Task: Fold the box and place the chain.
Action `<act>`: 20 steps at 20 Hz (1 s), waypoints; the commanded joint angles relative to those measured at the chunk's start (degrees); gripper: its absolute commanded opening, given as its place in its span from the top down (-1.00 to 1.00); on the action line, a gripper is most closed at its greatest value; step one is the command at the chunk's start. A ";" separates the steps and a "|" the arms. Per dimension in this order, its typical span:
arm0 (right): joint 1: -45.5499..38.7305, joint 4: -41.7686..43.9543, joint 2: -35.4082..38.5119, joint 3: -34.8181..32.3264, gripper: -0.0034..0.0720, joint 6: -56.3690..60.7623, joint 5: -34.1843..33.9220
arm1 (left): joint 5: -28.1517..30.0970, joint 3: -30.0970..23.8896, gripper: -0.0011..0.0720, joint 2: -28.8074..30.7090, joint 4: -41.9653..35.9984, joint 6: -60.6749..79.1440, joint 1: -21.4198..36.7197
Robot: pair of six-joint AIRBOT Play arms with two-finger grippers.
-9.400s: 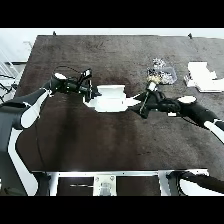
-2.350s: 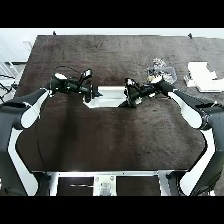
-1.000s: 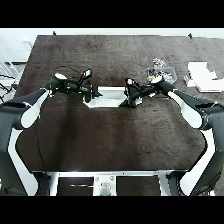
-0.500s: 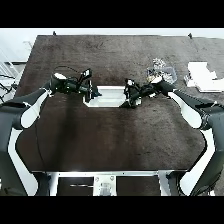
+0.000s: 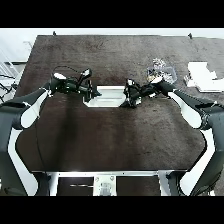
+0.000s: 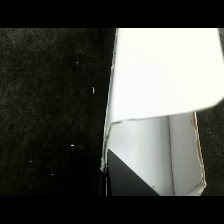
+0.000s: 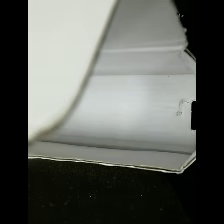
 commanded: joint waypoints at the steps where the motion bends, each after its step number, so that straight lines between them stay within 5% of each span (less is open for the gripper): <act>1: 0.07 0.20 -0.02 0.04 -0.48 -0.11 0.07 | 0.02 -0.02 0.92 0.00 0.02 0.04 -0.04; 20: 0.07 0.17 -0.02 0.02 -0.48 -0.11 0.07 | 0.11 -0.02 0.92 0.00 -1.27 0.00 -0.04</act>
